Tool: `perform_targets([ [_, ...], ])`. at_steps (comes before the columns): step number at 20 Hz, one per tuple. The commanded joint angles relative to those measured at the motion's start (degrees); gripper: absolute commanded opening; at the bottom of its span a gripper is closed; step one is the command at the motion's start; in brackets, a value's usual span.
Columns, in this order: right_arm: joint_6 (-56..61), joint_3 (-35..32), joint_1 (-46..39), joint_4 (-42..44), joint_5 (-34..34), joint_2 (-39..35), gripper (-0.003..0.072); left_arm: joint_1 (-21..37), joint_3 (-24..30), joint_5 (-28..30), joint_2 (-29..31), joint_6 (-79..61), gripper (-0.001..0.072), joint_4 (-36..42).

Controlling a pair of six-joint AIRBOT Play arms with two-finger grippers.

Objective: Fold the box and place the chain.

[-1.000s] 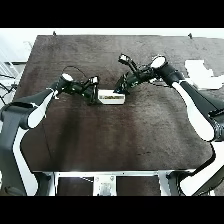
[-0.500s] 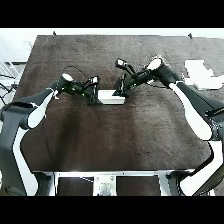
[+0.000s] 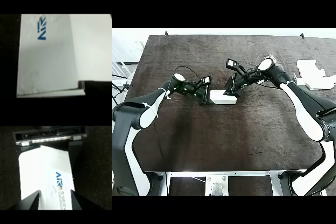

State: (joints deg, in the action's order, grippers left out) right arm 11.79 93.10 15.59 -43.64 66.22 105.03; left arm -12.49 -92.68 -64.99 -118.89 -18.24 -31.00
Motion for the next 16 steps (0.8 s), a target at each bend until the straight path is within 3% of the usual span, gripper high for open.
perform_targets([
  [1,0.07,0.37,0.09,0.13,3.93,-0.20,0.0407,0.04,-0.04,0.02,0.00,0.00,0.0360,0.00],
  [3,0.76,0.35,-0.07,0.09,5.25,-0.79,0.0336,0.04,-0.04,0.02,0.00,-0.02,0.0360,0.00],
  [16,-0.50,-1.99,0.09,0.09,-2.16,-0.74,0.0345,0.04,-0.04,0.02,0.00,0.00,0.0361,0.00],
])
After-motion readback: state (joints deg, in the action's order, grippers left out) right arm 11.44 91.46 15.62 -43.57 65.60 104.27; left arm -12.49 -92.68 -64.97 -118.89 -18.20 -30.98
